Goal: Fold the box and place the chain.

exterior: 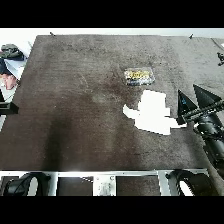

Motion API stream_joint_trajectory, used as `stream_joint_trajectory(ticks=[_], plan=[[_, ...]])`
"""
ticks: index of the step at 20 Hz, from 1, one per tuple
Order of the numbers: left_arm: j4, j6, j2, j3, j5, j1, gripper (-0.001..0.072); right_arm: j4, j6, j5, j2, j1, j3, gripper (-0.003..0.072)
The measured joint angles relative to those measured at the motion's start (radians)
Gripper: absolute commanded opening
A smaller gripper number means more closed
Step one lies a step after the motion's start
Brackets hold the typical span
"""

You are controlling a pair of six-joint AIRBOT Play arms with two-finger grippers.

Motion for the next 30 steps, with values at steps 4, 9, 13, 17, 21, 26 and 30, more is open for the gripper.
stream_joint_trajectory(ticks=[4,9,13,17,21,26,30], plan=[[0.000,0.000,0.000,0.000,0.000,0.000,0.0013,-0.018,0.000,0.000,0.000,0.000,0.000,0.0500],[0.000,0.000,0.000,0.000,0.000,0.000,0.0012,-0.039,0.025,-0.029,-0.013,0.000,0.003,0.0438],[0.000,0.000,0.000,0.000,0.000,0.000,0.0013,-0.032,0.097,-0.078,-0.155,-0.023,0.058,0.0437],[0.000,0.000,0.000,0.000,0.000,0.000,0.0013,-0.028,0.224,0.013,-0.425,-0.173,0.201,0.0438],[0.000,0.000,0.000,0.000,0.000,0.000,0.0012,-0.142,0.404,0.373,-0.702,-0.438,0.384,0.0438],[0.000,0.000,0.000,0.000,0.000,0.000,0.0013,-0.459,0.615,0.866,-0.939,-0.724,0.600,0.0495],[0.000,0.000,0.000,0.000,0.000,0.000,0.0012,-0.651,0.675,1.143,-1.075,-0.836,0.706,0.0517]])
